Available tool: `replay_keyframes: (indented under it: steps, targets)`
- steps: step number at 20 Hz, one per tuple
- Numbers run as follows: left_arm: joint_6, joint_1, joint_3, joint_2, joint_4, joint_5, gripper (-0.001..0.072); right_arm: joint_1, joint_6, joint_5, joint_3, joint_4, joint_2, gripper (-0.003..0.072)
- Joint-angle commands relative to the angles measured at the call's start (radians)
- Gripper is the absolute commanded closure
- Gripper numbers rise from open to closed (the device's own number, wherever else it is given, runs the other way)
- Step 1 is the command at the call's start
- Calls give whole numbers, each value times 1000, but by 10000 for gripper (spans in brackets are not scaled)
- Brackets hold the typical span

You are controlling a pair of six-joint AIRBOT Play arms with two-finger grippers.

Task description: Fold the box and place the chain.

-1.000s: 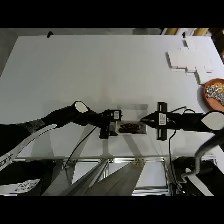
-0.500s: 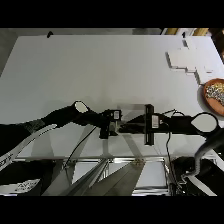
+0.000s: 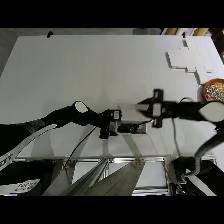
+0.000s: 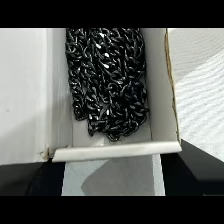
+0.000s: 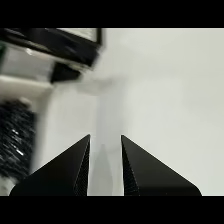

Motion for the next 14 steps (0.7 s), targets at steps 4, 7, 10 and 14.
replay_keyframes:
  steps: [4,7,10,14]
  targets:
    - [0,1,0,0,0,0,420,-322,91,25,62,-244,-19,464]
    - [0,1,0,0,0,0,420,-322,106,24,61,-357,-84,464]
    - [0,1,0,0,0,0,420,-322,98,50,61,-367,-181,464]
    - [0,1,0,0,0,0,420,-321,51,89,61,-446,-310,464]
